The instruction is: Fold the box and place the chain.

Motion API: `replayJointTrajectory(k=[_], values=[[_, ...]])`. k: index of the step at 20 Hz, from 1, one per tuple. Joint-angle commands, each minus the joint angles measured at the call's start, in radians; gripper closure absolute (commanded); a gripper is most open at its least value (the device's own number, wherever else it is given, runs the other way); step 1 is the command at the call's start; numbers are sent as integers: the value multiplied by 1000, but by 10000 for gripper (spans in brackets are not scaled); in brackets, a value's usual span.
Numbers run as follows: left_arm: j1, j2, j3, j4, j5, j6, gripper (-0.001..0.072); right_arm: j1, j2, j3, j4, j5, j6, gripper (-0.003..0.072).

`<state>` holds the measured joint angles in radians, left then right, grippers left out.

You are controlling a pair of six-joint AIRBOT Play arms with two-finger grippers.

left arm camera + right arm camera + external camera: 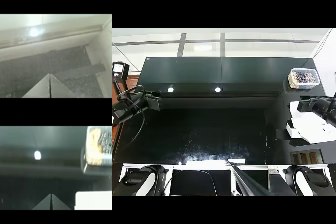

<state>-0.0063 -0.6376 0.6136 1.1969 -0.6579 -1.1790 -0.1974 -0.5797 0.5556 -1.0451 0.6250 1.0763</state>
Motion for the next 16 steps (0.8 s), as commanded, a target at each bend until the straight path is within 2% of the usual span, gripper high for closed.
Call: replayJointTrajectory(k=[1,3,5,6,7,8,9,11,13,16], values=[[0,-9,0,-9,46,0,678,-3,-32,0,47,-210,2,665],[0,-27,0,-9,93,0,678,-56,-122,2,19,-345,59,665],[0,-55,0,-9,113,0,675,-174,-247,37,21,-373,159,646],[0,-69,0,-8,112,0,630,-251,-323,80,23,-333,238,513],[0,-81,0,-8,112,0,431,-322,-393,138,23,-252,266,359],[0,-92,0,-6,113,0,86,-385,-467,210,13,-134,263,-34],[0,-100,0,-4,114,-2,-1,-433,-527,281,-29,-27,250,-32],[0,-112,0,-4,110,-1,-1,-518,-631,425,-160,157,264,-32],[0,-119,0,-4,100,-1,-1,-585,-706,541,-317,279,331,-30],[0,-124,0,-10,97,-3,0,-642,-784,612,-492,408,317,-28]])
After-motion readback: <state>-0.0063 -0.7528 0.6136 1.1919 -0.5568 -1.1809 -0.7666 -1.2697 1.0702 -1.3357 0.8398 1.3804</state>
